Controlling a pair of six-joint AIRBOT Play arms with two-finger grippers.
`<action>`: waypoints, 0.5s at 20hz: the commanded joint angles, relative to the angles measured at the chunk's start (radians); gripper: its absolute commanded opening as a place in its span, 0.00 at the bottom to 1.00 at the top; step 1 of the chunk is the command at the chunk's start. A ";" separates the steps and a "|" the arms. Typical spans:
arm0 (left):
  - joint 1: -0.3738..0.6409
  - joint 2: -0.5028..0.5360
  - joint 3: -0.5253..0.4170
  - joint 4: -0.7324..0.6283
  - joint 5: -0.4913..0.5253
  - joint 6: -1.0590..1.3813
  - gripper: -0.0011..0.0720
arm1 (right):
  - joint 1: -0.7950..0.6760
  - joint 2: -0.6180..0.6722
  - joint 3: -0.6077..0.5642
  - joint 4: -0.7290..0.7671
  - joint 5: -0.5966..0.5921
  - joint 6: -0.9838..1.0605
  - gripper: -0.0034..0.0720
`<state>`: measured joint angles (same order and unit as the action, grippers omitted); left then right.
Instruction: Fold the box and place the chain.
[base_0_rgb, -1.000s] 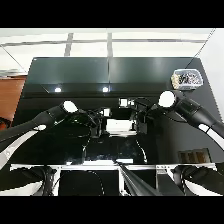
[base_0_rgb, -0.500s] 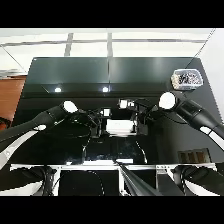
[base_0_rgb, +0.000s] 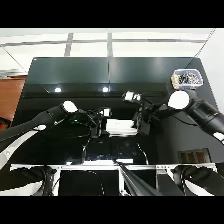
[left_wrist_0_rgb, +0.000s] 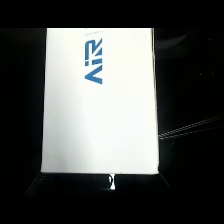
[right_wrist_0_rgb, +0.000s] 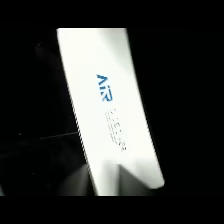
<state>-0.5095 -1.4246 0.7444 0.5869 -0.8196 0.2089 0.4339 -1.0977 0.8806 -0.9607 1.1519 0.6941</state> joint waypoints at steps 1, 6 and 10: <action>0.000 0.000 0.000 0.000 0.000 0.000 0.57 | -0.087 0.031 -0.027 0.087 0.123 0.286 0.06; 0.000 0.000 0.000 0.000 -0.001 0.000 0.57 | -0.172 0.023 -0.263 0.729 -0.076 0.272 0.06; 0.000 0.000 0.000 -0.001 -0.003 0.000 0.57 | -0.157 -0.017 -0.292 0.675 -0.114 0.278 0.06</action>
<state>-0.5091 -1.4246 0.7444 0.5865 -0.8200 0.2085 0.2787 -1.0946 0.6262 -0.3458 1.0775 0.9524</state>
